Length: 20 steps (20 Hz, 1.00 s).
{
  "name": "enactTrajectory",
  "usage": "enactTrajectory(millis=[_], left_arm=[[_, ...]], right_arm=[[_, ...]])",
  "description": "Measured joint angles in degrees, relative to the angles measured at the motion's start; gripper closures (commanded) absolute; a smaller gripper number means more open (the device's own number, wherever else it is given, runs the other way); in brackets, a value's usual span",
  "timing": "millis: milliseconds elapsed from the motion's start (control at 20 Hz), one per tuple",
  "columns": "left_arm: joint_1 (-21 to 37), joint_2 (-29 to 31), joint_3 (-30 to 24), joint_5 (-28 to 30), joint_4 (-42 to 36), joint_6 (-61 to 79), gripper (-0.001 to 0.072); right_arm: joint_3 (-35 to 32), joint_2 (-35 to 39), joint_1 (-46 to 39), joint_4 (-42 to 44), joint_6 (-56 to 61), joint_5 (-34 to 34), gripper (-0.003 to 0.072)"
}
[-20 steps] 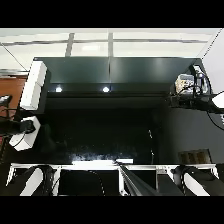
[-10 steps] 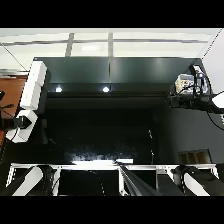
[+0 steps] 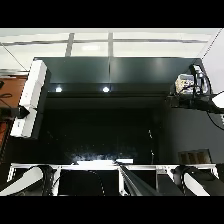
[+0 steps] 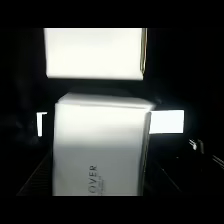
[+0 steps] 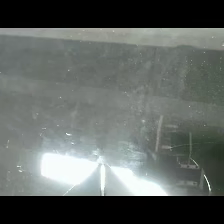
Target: Fold the box and place the chain.
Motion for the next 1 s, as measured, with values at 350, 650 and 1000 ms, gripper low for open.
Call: enactTrajectory(millis=[350,650,1000], left_arm=[[-2.43,2.43,15.98,-6.78,-9.92,-5.07,0.0677],[-15.32,10.73,18.51,-7.76,-25.70,-8.96,0.0679],[-40.24,30.05,-4.33,14.95,-20.22,-7.15,0.0675]], right_arm=[[2.27,0.00,0.02,0.96,-1.29,1.90,0.0671],[7.41,5.86,2.91,4.76,-10.38,8.48,0.0676],[-3.65,13.51,6.38,4.46,-12.66,-14.73,0.0670]])
